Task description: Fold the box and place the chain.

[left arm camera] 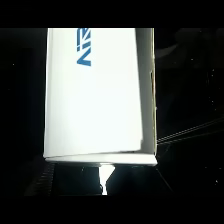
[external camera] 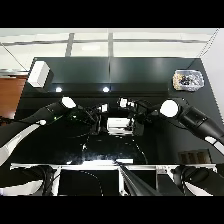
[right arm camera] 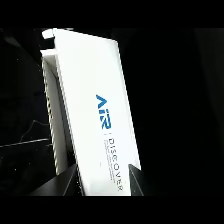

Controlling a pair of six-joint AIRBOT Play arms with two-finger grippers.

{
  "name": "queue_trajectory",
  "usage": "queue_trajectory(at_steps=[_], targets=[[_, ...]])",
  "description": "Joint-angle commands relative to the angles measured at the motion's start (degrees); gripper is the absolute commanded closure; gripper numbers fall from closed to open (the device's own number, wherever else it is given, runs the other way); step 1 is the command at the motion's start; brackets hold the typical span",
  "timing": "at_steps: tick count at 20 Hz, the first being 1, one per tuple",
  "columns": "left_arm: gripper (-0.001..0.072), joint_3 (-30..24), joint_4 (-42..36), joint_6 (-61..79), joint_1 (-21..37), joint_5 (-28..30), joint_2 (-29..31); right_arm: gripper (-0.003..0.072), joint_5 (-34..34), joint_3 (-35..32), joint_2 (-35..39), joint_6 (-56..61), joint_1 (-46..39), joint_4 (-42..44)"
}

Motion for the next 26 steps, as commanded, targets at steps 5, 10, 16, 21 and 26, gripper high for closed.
queue_trajectory(at_steps=[5, 10, 16, 21, 26], targets=[[0.0435, 0.0, 0.0, 0.0, 0.0, 0.0, 0.0, 0.0331, 1.7, -0.6, -0.1, 0.0, 0.0, 0.0], [0.0435, 0.0, 0.0, 0.0, 0.0, 0.0, 0.0, 0.0378, 1.6, -1.1, -0.4, 0.0, 0.0, 0.0], [0.0435, 0.0, 0.0, 0.0, 0.0, 0.0, 0.0, 0.0378, 1.6, -1.2, -0.5, 0.0, 0.0, 0.0], [0.0435, 0.0, 0.0, 0.0, 0.0, 0.0, 0.0, 0.0368, 1.6, -1.2, -1.3, 0.0, 0.0, 0.5], [0.0435, 0.0, 0.0, 0.0, 0.0, 0.0, 0.0, 0.0368, 1.5, -1.2, -1.4, 0.1, 0.0, 0.4]])
